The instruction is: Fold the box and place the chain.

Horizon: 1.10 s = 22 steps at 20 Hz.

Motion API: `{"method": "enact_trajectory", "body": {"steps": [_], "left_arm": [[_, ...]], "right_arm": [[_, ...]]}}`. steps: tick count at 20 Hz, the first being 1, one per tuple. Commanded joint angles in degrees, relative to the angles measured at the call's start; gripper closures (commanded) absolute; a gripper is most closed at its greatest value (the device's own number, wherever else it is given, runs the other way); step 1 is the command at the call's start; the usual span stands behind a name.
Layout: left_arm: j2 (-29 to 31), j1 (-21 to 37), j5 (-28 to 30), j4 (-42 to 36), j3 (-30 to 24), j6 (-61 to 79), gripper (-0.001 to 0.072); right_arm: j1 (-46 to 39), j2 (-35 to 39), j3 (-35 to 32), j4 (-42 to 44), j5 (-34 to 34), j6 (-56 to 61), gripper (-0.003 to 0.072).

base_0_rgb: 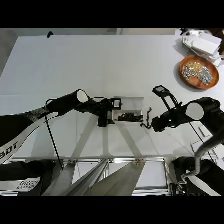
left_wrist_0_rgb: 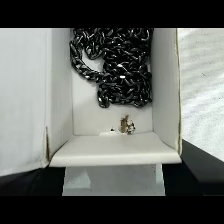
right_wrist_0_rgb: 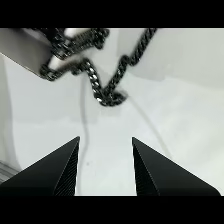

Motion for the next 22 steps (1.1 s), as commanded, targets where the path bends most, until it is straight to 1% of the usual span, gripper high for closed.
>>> {"method": "enact_trajectory", "body": {"steps": [1, 5, 8, 11, 14, 16, 18, 19, 20, 21, 22], "left_arm": [[0.0, 0.0, 0.0, 0.0, 0.0, 0.0, 0.0576], [0.0, 0.0, 0.0, 0.0, 0.0, 0.0, 0.0576], [0.0, 0.0, 0.0, 0.0, 0.0, 0.0, 0.0576], [0.0, 0.0, 0.0, 0.0, 0.0, 0.0, 0.0576], [0.0, 0.0, 0.0, 0.0, 0.0, 0.0, 0.0576], [0.0, 0.0, 0.0, 0.0, 0.0, 0.0, 0.0576], [0.0, 0.0, 0.0, 0.0, 0.0, 0.0, 0.0576], [0.0, 0.0, 0.0, 0.0, 0.0, 0.0, 0.0576], [0.0, 0.0, 0.0, 0.0, 0.0, 0.0, 0.0576], [0.0, 0.0, 0.0, 0.0, 0.0, 0.0, 0.0576], [0.0, 0.0, 0.0, 0.0, 0.0, 0.0, 0.0576]], "right_arm": [[-0.2, -0.6, -3.1, -0.9, -3.7, 0.6, 0.0349], [-0.2, -0.9, -3.7, -0.4, -9.2, -0.8, 0.0349], [2.6, -5.9, -3.7, -0.4, -10.8, -2.0, 0.0349], [5.7, -11.6, -3.7, -0.8, -14.3, -1.9, 0.0349], [6.3, -12.6, -3.7, -1.0, -15.2, -1.8, 0.0350], [6.3, -12.6, -3.7, -1.4, -15.1, -1.8, 0.0370], [6.3, -12.6, -3.7, -1.4, -15.1, -1.8, 0.0392], [6.3, -12.6, -3.7, -1.4, -14.8, -1.8, 0.0418], [6.3, -12.6, -3.7, -1.4, -14.7, -1.8, 0.0498], [6.3, -12.6, -3.7, -1.4, -14.5, -1.8, 0.0511], [6.3, -12.6, -3.7, -1.4, -14.2, -1.8, 0.0566]]}}
